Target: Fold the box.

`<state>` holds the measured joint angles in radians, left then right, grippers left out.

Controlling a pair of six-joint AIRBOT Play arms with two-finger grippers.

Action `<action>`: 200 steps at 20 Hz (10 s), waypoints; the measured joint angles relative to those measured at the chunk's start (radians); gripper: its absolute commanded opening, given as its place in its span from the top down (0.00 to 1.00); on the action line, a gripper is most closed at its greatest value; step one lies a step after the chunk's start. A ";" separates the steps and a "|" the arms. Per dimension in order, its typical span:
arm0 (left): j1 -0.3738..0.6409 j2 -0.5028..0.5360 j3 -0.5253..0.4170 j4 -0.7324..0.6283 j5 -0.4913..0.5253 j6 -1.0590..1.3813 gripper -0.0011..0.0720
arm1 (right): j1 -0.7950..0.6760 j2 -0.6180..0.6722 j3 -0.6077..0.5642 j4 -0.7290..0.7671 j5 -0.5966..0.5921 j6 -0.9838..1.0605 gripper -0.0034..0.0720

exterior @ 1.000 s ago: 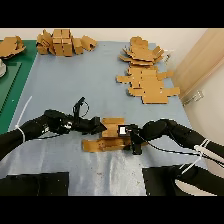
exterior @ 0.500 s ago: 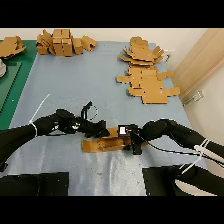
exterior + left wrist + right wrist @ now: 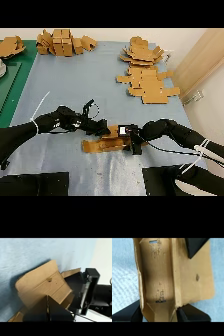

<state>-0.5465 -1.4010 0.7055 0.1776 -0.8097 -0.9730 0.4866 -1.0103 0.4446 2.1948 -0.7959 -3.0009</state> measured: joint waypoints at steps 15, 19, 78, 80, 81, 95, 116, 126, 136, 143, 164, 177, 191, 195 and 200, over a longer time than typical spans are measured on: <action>0.072 0.253 -0.045 0.109 0.039 0.732 0.97 | 0.000 0.000 0.000 0.000 0.000 0.000 0.33; 0.011 0.383 -0.124 0.290 0.069 0.797 0.67 | 0.000 0.000 0.000 0.000 0.001 0.000 0.33; -0.212 0.397 -0.157 0.757 0.138 0.591 0.63 | 0.000 0.000 0.000 0.001 0.001 0.000 0.33; -0.234 0.396 -0.157 0.757 0.142 0.591 0.20 | 0.000 0.000 0.000 0.001 0.001 0.000 0.33; -0.242 0.393 -0.157 0.757 0.145 0.591 0.19 | 0.000 0.000 0.000 0.001 0.001 0.000 0.33; -0.291 0.351 -0.137 0.754 0.230 0.587 0.82 | 0.000 0.000 0.000 0.002 0.000 0.000 0.33; -0.364 0.335 -0.131 0.730 0.322 0.635 0.96 | 0.000 0.000 0.000 0.011 -0.002 0.000 0.33; -0.378 0.335 -0.131 0.723 0.352 0.640 0.40 | 0.000 0.000 0.000 0.014 0.002 -0.002 0.33; -0.378 0.335 -0.131 0.716 0.347 0.639 0.40 | 0.000 0.000 0.000 0.013 0.002 -0.001 0.33; -0.376 0.420 -0.128 0.821 0.267 0.540 0.96 | 0.000 0.000 0.000 0.012 -0.005 0.000 0.33; 0.070 0.685 -0.377 0.782 0.008 -0.748 0.97 | 0.000 0.000 0.000 0.012 -0.006 0.000 0.33; -0.099 0.542 -0.384 0.610 0.157 -0.739 0.97 | 0.000 0.000 0.000 0.012 -0.006 0.000 0.33; -0.246 0.515 -0.301 0.605 0.271 -0.716 0.97 | 0.000 0.000 0.000 0.013 -0.006 0.000 0.33; -0.317 0.481 -0.261 0.787 0.286 -0.924 0.98 | 0.000 0.000 0.000 0.013 -0.006 0.000 0.33; -0.432 0.439 -0.144 1.199 0.180 -1.342 0.97 | 0.000 0.000 0.000 0.013 -0.006 0.000 0.33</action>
<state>-0.9783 -0.9619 0.5613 1.3762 -0.6300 -2.3150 0.4866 -1.0107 0.4446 2.2074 -0.8024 -3.0013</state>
